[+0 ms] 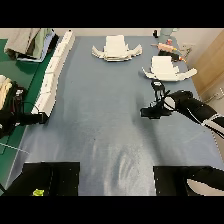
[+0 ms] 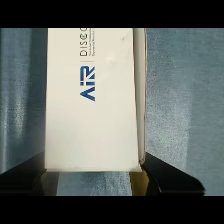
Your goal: Fold the box.
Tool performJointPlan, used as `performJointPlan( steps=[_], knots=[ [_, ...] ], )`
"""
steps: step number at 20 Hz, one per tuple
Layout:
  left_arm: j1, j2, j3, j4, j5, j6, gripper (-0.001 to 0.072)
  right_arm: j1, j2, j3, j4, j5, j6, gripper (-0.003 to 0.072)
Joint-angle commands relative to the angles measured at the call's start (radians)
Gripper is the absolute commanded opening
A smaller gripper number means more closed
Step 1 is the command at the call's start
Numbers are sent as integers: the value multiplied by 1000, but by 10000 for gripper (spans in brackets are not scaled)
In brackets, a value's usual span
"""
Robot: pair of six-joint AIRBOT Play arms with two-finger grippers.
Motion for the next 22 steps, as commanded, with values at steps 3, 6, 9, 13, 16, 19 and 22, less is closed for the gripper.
performJointPlan(
  steps=[3,6,9,13,16,19,22],
  knots=[
    [2,-28,1,-14,66,59,424,0,-9,0,1,0,0,2],
    [2,-43,1,-14,135,59,425,0,-9,0,2,0,0,2],
    [1,-56,1,-24,149,58,424,0,-9,0,5,0,0,2],
    [1,-56,1,-23,150,58,424,0,-9,0,5,0,0,2],
    [1,-56,1,-26,150,57,424,0,-9,0,13,1,0,2],
    [1,-56,1,-26,126,57,425,0,-9,0,12,0,0,2],
    [1,-58,1,-25,120,57,426,0,-9,0,12,0,0,2]
  ],
)
